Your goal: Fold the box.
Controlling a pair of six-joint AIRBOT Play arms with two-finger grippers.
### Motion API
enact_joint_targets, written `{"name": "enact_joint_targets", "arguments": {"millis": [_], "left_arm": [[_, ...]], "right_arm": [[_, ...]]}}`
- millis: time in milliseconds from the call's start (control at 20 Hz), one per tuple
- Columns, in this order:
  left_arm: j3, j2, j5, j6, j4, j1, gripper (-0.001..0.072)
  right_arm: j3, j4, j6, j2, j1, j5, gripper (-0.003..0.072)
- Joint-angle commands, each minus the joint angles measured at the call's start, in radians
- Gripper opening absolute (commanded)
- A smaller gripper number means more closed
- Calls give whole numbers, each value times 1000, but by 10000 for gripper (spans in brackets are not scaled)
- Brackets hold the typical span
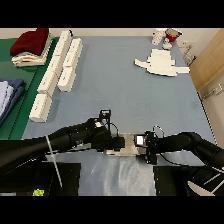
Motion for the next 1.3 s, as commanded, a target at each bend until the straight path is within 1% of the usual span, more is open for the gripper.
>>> {"name": "enact_joint_targets", "arguments": {"millis": [0,150,450,800,900,950,1250], "left_arm": [[72,-67,-89,-113,101,-54,462],[76,-72,-97,-155,103,-60,462],[77,-85,-114,-163,98,-61,462],[91,-101,-102,-163,103,-61,453],[91,-101,-95,-147,103,-61,91],[90,-101,-91,-145,103,-61,13],[90,-101,-96,-148,101,-61,14]], "right_arm": [[1,0,0,1,0,0,545],[1,0,0,1,0,0,545],[1,0,0,1,0,0,545],[1,0,0,1,0,0,546],[1,0,0,1,0,0,545],[1,0,0,1,0,0,545],[1,0,0,1,0,0,545]]}}
